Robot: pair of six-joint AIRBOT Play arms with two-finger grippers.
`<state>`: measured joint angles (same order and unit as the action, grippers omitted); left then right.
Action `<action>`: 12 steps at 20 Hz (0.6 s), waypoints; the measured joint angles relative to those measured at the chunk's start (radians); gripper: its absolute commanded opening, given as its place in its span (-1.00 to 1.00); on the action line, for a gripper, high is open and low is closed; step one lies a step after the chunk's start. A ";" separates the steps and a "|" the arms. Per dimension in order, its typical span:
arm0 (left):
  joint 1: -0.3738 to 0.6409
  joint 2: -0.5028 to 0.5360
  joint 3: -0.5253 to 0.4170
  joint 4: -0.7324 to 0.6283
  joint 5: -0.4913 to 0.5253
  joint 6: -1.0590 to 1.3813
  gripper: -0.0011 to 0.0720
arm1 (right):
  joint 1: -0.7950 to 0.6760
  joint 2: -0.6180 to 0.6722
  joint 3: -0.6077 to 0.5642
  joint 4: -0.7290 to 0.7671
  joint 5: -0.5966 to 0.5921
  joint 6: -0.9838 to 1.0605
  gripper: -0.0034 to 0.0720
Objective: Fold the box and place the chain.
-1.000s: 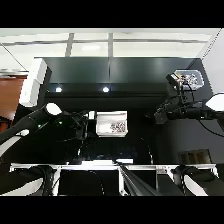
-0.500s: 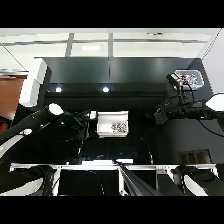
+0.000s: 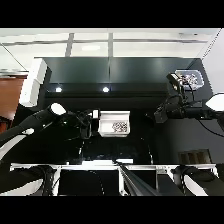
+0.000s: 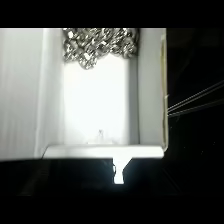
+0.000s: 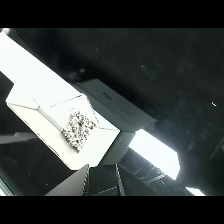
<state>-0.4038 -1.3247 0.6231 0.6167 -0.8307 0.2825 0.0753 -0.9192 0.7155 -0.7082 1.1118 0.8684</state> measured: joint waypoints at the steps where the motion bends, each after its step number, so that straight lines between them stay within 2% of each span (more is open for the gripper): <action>1: -0.011 0.000 0.001 0.000 0.007 0.010 0.97 | 0.000 0.000 0.000 0.000 0.000 0.000 -0.42; 5: -0.048 0.000 0.002 -0.001 0.032 0.027 0.96 | 0.000 0.000 0.000 0.000 -0.002 0.000 -0.42; 6: -0.052 0.000 0.002 -0.004 0.033 0.027 0.90 | 0.000 0.000 0.000 0.000 -0.002 0.000 -0.42; 7: -0.055 0.000 0.002 -0.006 0.035 0.027 0.67 | 0.000 0.000 0.000 0.000 -0.003 0.000 -0.42; 8: -0.057 0.000 0.002 -0.011 0.037 0.026 0.24 | 0.000 0.000 0.000 0.000 -0.003 0.000 -0.42; 9: -0.059 0.000 0.003 -0.014 0.037 0.026 -0.02 | 0.000 0.000 0.000 0.000 -0.003 0.000 -0.42; 12: -0.062 0.000 0.003 -0.020 0.039 0.026 -0.03 | 0.018 -0.005 0.000 -0.001 -0.026 0.004 -0.41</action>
<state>-0.4656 -1.3251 0.6258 0.5964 -0.7918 0.3080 0.0937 -0.9237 0.7155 -0.7094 1.0863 0.8726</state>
